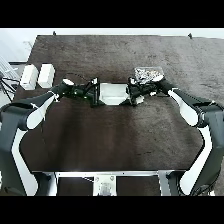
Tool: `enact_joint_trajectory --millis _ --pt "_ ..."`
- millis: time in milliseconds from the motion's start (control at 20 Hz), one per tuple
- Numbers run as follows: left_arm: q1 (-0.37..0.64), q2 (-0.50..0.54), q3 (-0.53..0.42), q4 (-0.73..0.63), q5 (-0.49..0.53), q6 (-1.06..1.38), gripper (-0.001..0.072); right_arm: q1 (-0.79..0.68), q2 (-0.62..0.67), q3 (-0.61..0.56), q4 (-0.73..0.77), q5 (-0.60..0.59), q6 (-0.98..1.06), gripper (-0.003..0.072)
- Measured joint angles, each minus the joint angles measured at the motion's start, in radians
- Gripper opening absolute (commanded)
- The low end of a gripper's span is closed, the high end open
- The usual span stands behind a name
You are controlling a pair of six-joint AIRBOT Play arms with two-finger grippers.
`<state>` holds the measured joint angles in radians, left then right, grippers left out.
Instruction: Fold the box and place the chain.
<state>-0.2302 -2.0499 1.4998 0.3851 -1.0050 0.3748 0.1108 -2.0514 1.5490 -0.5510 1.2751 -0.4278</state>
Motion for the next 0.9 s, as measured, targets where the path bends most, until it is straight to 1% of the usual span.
enact_joint_trajectory --millis 100,150,200,250,600,900 --pt "0.000 0.000 0.000 0.000 0.000 0.000 0.0466 0.000 0.000 0.000 0.000 0.000 0.006 0.0519" --pt "0.000 0.000 0.000 0.000 0.000 0.000 0.0466 0.000 0.000 0.000 0.000 0.001 0.019 0.0556" --pt "0.000 0.000 0.000 0.000 0.001 0.000 0.0466 0.000 0.000 0.000 0.000 0.003 0.028 0.0675" --pt "0.000 0.000 0.000 0.000 0.002 0.000 0.0466 -0.001 0.000 0.000 -0.002 0.014 0.039 0.0719" --pt "-0.001 0.000 0.000 -0.002 0.009 0.000 0.0466 -0.018 0.015 0.000 -0.003 0.023 0.107 0.0720" --pt "0.001 0.000 0.001 -0.005 0.017 -0.004 0.0466 -0.074 0.055 0.000 -0.037 0.030 0.168 0.0720"
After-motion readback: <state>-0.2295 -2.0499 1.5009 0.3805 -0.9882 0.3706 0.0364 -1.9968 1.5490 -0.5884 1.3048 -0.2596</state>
